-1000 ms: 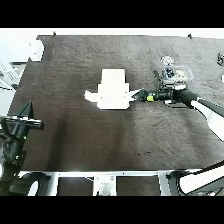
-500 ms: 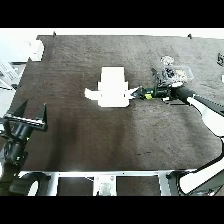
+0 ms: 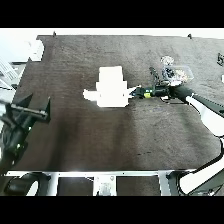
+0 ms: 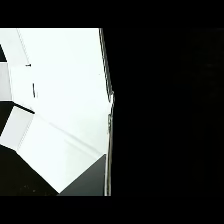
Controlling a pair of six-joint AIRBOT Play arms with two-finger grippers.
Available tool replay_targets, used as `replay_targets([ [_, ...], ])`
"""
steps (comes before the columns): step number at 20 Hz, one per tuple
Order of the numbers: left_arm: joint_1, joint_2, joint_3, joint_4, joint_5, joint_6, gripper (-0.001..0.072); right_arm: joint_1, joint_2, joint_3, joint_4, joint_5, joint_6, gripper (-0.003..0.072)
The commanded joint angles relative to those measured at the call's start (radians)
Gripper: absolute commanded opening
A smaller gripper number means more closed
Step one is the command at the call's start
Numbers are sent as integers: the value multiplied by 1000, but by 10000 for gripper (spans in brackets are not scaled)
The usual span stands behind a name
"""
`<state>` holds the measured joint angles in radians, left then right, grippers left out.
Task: Fold the box and place the chain.
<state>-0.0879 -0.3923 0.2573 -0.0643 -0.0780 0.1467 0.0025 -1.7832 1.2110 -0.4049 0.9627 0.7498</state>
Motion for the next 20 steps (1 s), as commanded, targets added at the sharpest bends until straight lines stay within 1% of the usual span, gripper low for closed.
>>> replay_targets([
  [1, 0, -316, 188, 1, -70, -8, 666, 2, 0, 6, 1, 6, 3, 9],
  [5, 0, -704, 455, 7, -219, -57, 665, 2, 0, 5, 0, 7, 11, 9],
  [6, 0, -795, 531, 23, -263, -92, 665, 2, 0, 5, 0, 7, 18, 9],
  [7, 0, -878, 609, 71, -316, -151, 665, 2, 0, 5, 0, 7, 19, 9],
  [8, 0, -949, 684, 153, -371, -241, 665, 2, 0, 5, 0, 7, 23, 9],
  [9, 0, -1022, 772, 283, -441, -385, 664, 2, 0, 4, 1, 7, 29, 9],
  [11, 0, -1157, 963, 589, -614, -674, 665, 3, 0, 2, 1, 7, 42, 9],
  [12, 0, -1215, 1051, 701, -691, -772, 666, 3, 0, 1, 1, 7, 44, 10],
  [13, 0, -1270, 1136, 781, -757, -846, 666, 3, 0, 1, 1, 7, 44, 9],
  [14, 0, -1310, 1201, 829, -797, -899, 666, 2, 0, 1, 1, 7, 44, 9],
  [16, 0, -1377, 1312, 851, -869, -957, 666, 5, 0, 1, 2, 7, 52, 9],
  [18, 0, -1453, 1431, 851, -966, -989, 666, 8, 0, 1, 2, 7, 63, 9],
  [20, 0, -1523, 1526, 850, -1007, -1020, 666, 10, 0, -1, 5, 6, 63, 9],
])
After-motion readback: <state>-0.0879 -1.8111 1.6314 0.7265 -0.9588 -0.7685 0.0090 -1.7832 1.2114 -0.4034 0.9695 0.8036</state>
